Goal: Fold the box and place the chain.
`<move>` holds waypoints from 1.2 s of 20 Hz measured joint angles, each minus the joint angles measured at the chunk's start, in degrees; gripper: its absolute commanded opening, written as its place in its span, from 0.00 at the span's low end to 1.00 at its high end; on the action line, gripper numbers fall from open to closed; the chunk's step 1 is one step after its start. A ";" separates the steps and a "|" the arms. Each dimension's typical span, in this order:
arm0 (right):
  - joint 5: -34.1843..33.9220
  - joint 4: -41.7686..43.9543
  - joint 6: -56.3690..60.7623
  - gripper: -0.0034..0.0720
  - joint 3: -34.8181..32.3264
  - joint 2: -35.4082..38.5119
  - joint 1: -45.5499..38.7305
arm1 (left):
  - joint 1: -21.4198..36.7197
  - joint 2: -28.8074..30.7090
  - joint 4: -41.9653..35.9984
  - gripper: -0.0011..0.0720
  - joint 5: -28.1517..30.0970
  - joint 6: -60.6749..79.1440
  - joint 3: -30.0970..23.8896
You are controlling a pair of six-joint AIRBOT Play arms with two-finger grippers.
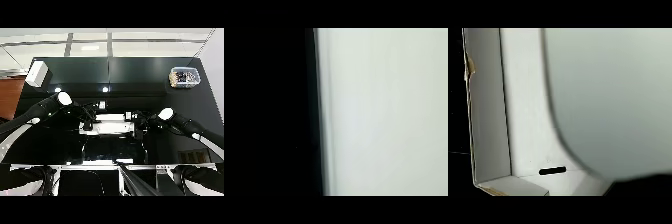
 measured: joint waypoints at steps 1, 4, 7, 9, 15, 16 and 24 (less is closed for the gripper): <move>0.00 -0.02 0.00 0.97 0.00 0.00 0.00 | 0.00 0.00 0.00 0.05 0.00 0.00 0.00; -0.13 0.00 0.13 0.97 0.00 0.00 0.00 | 0.02 0.00 0.02 0.05 0.00 0.00 0.00; -0.15 -0.04 0.17 0.97 0.00 -0.07 0.00 | 0.02 0.00 0.00 0.05 0.00 0.00 0.00; -0.17 -0.22 0.24 0.97 0.00 -0.07 0.22 | 0.00 0.00 0.02 0.05 0.02 0.02 0.00; -1.57 -2.49 3.06 0.97 0.66 -0.72 1.75 | 0.02 0.00 0.02 0.05 0.09 0.02 0.00; -1.73 -2.62 3.45 0.97 0.68 -0.76 1.79 | 0.00 0.00 0.02 0.05 0.11 0.02 0.00; -2.16 -3.58 4.28 0.97 0.79 -0.87 2.01 | 0.02 0.00 0.02 0.05 0.15 0.04 0.00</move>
